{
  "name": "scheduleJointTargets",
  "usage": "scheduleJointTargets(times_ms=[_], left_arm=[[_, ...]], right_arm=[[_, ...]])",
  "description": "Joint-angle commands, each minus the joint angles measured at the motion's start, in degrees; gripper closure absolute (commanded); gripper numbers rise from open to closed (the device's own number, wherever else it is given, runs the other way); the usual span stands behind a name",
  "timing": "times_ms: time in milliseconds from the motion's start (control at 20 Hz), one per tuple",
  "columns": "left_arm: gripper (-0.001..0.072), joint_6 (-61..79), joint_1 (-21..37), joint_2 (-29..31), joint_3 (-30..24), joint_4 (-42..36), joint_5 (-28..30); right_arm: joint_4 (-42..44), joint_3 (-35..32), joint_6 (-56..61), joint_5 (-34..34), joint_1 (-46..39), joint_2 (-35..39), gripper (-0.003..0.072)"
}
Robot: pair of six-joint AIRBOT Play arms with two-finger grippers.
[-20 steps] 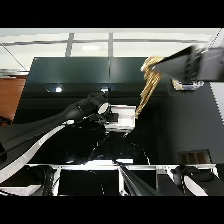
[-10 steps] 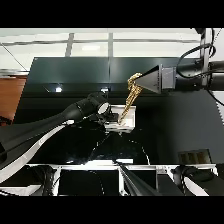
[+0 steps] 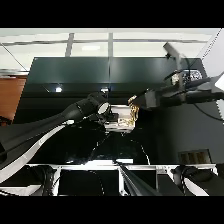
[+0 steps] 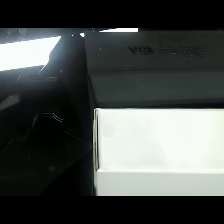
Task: Fold the box and place the chain.
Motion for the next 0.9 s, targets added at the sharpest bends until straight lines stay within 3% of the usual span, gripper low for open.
scheduleJointTargets(times_ms=[0, 250, 650, 750, 850], left_arm=[[0.0682, 0.00, 0.04, 0.04, 0.02, 0.02, -0.04], [0.0683, 0.02, 0.04, 0.04, 0.02, 0.02, 0.07], [0.0683, 0.00, 0.04, 0.04, 0.02, 0.02, 0.07], [0.0682, 0.00, 0.04, 0.04, 0.02, 0.02, 0.07], [0.0683, 0.00, 0.04, 0.04, 0.02, 0.04, 0.15]], right_arm=[[-0.87, -3.98, 0.24, -5.27, 2.56, -1.25, 0.0675], [-9.53, -9.18, 4.13, -8.46, 5.20, -1.84, 0.0675], [-8.02, -13.92, 4.63, -20.92, 8.66, -7.04, 0.0662], [-9.53, -13.64, 7.67, -21.05, 7.69, -6.99, 0.0392], [-11.50, -12.07, 7.74, -15.02, 3.82, -6.34, 0.0391]])
